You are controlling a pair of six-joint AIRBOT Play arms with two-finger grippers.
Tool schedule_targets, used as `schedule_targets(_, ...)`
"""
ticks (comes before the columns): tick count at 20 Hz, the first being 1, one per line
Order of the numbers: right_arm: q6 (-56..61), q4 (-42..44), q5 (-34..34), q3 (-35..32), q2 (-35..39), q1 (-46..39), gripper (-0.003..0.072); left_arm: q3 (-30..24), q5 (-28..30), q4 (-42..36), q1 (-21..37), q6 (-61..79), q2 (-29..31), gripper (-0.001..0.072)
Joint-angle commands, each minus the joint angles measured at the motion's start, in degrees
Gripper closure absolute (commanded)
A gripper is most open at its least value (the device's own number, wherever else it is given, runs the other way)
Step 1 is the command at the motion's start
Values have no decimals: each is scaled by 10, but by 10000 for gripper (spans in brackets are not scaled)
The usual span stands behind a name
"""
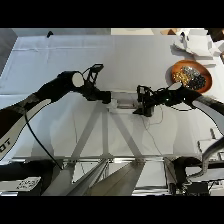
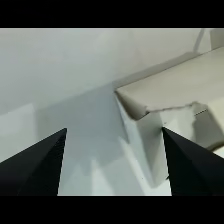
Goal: Fold the box and place the chain.
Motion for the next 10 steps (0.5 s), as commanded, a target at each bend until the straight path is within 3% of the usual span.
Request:
schedule_targets(1,0,0,0,0,0,0,251,29,-10,16,-17,-13,-27,62)
schedule_targets(10,0,0,0,0,0,0,251,78,-56,138,-42,-73,-38,73)
